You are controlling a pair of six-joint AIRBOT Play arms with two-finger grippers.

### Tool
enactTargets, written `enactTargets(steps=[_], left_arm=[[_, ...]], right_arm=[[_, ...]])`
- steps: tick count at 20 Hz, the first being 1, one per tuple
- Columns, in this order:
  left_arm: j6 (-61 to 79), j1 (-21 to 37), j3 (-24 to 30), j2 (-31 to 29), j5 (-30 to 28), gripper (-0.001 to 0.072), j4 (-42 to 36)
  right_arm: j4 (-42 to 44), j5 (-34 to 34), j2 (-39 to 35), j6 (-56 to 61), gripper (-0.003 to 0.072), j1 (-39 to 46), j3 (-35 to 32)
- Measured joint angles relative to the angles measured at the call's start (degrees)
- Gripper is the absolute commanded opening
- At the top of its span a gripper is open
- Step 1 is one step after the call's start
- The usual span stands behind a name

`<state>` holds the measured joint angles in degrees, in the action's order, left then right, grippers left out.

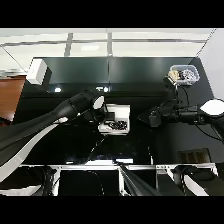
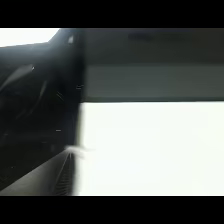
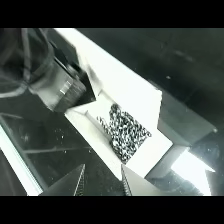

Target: Fold the box and place the chain.

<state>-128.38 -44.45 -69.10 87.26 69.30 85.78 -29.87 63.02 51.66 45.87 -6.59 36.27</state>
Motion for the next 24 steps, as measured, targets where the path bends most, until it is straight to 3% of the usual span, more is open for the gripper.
enactTargets(steps=[5, 9, 13, 14, 15, 19, 24], left_arm=[[7.3, 1.0, 2.5, -9.4, 1.7, 0.0419, 4.5], [13.4, 10.9, 14.0, -20.5, -0.9, 0.0416, 5.6], [40.3, 25.8, 27.4, -28.1, -7.3, 0.0447, -14.0], [48.7, 28.7, 29.9, -28.8, -7.2, 0.0643, -18.7], [57.1, 31.3, 32.1, -29.4, -7.5, 0.0709, -22.9], [85.7, 34.8, 37.1, -30.2, -8.3, 0.071, -31.4], [113.9, 32.0, 38.5, -28.2, -12.1, 0.071, -38.4]], right_arm=[[-0.8, 0.6, 0.0, 0.0, 0.0285, 0.2, 0.0], [-1.2, 0.7, 0.0, 0.0, 0.0286, 0.3, 0.0], [-1.2, 0.7, 0.0, 0.4, 0.0285, 0.3, 0.0], [-1.3, 0.8, 0.0, 0.7, 0.0285, 0.3, 0.0], [-1.3, 0.8, 0.0, 1.1, 0.0285, 0.3, 0.0], [-1.3, 0.7, 0.0, 2.2, 0.0285, 0.3, 0.0], [-1.3, 0.7, 0.0, 2.4, 0.0285, 0.3, 0.0]])
